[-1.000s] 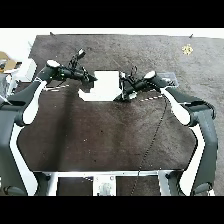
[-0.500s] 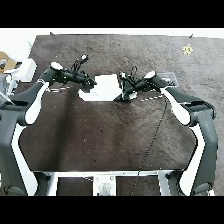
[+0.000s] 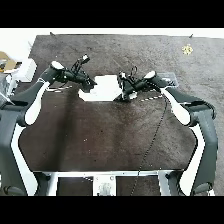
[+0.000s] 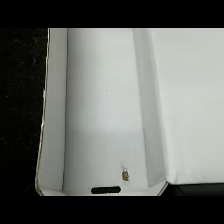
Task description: Fold the box and place the chain.
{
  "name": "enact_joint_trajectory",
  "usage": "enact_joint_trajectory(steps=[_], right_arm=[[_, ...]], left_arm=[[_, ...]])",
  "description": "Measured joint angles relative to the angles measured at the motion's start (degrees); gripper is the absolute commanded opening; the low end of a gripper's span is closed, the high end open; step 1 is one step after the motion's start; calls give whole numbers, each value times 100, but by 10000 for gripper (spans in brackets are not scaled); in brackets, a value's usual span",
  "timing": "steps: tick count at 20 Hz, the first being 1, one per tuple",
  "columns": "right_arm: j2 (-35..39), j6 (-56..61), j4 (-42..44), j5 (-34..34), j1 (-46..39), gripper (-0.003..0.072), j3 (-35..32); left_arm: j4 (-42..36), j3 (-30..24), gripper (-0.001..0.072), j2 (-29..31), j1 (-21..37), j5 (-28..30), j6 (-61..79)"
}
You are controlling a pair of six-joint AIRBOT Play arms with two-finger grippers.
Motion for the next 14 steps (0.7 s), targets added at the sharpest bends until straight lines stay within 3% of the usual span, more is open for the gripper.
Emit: enact_joint_trajectory(steps=[5,6,7,8,11,14], right_arm=[[0,0,-2,0,0,446,0],[0,0,0,0,0,446,0],[0,2,0,0,0,446,0],[0,2,0,0,0,446,0],[0,2,0,0,0,446,0],[0,2,0,0,0,446,0]], left_arm=[[68,59,11,627,140,-144,-98],[111,68,119,778,181,-295,-105],[131,76,459,905,214,-452,-105],[181,76,622,1001,245,-645,-105],[702,15,634,1150,227,-1023,57],[1440,-238,634,1189,79,-903,341]])
